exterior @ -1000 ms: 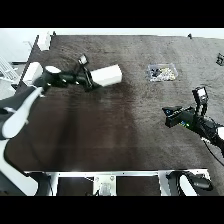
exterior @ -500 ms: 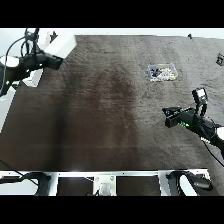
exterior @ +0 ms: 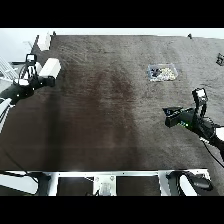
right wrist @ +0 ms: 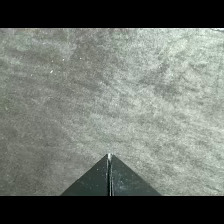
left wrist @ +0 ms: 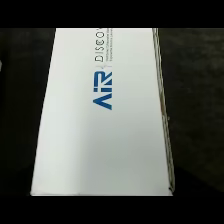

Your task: Fold the box and place the chain.

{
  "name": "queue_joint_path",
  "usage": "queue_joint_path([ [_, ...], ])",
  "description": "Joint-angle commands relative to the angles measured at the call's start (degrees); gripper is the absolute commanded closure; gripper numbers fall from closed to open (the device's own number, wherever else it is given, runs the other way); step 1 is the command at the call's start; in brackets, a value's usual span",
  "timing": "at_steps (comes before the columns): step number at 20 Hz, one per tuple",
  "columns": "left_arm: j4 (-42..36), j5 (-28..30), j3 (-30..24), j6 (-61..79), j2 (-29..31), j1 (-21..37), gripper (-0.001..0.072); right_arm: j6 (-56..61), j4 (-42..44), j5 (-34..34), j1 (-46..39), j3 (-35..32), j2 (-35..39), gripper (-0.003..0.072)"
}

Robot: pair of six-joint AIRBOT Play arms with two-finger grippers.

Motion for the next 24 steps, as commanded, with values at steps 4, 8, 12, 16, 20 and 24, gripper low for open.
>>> queue_joint_path([
  [4,0.0,2.5,1.7,-1.2,-3.1,2.0,0.069,0.0,0.0,-0.7,0.0,-0.6,0.0,0.0674],
  [8,0.0,3.7,1.7,-1.4,-3.1,4.5,0.0689,0.0,0.2,-0.7,0.0,-1.4,0.0,0.0674],
  [12,0.0,1.9,3.2,-0.7,-5.2,4.8,0.0689,0.0,0.2,-0.7,0.0,-1.4,0.0,0.0674],
  [16,0.0,-0.7,8.0,-0.3,-8.8,4.3,0.0689,0.0,0.2,-0.7,0.0,-1.4,0.0,0.0674],
  [20,0.0,0.5,8.3,-0.3,-10.2,4.3,0.0689,0.0,0.2,-0.7,0.0,-1.4,0.0,0.0674],
  [24,0.1,0.7,8.3,0.3,-10.2,4.3,0.0008,0.0,0.2,-0.8,0.0,-1.4,0.0,0.0674],
])
